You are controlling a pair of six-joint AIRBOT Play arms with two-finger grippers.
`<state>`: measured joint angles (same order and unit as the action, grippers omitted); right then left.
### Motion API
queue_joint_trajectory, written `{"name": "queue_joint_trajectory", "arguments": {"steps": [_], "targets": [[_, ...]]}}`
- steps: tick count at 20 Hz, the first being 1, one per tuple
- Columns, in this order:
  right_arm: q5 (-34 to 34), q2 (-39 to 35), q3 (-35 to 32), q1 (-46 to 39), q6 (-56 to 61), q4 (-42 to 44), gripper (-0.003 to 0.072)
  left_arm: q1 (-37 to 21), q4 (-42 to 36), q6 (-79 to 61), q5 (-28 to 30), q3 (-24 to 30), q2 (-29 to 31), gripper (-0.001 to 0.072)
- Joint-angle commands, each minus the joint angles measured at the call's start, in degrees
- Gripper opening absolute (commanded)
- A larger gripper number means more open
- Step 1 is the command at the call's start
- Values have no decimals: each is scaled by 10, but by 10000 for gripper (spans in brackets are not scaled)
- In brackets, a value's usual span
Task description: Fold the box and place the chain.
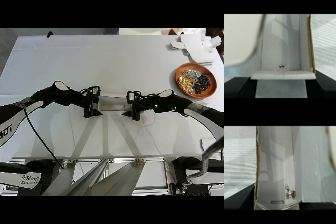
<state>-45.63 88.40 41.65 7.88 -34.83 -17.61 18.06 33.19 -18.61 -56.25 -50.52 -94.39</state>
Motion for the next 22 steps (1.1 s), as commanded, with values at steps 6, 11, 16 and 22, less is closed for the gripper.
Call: {"name": "queue_joint_trajectory", "arguments": {"steps": [6,11,16,22], "targets": [[0,0,0,0,0,0,387,0,0,0,-1,0,0,274],[0,-1,0,0,0,9,663,0,0,0,-1,0,0,274],[1,-8,0,-2,0,8,677,0,0,0,-1,0,0,274],[16,-51,0,-2,37,-96,700,0,0,0,-1,0,0,274]]}}
